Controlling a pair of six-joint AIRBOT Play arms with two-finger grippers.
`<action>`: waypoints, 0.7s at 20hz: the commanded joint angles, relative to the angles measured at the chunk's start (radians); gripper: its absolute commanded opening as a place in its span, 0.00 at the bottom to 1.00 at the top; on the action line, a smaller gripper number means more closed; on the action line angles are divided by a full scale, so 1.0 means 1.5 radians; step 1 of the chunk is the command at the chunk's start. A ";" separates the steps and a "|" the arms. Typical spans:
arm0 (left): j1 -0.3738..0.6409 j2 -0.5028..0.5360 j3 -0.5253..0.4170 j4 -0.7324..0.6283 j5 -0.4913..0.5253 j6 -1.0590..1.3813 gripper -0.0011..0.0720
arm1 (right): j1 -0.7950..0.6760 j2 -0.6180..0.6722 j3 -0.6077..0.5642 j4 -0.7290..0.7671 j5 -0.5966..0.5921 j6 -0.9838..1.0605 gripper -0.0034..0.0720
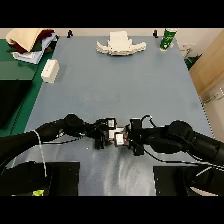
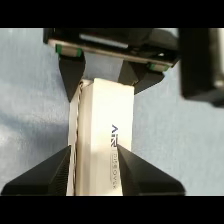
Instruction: Fold the box.
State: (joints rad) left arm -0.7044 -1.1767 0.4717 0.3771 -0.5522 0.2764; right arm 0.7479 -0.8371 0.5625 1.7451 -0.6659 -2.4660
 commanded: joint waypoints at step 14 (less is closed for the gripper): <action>0.000 0.000 0.001 0.000 0.000 -0.001 0.71 | 0.036 0.061 -0.246 0.121 0.474 0.422 0.06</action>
State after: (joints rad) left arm -0.7044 -1.1767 0.4717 0.3771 -0.5518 0.2756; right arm 0.7864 -0.7067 0.2302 1.9186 -0.0566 -1.9339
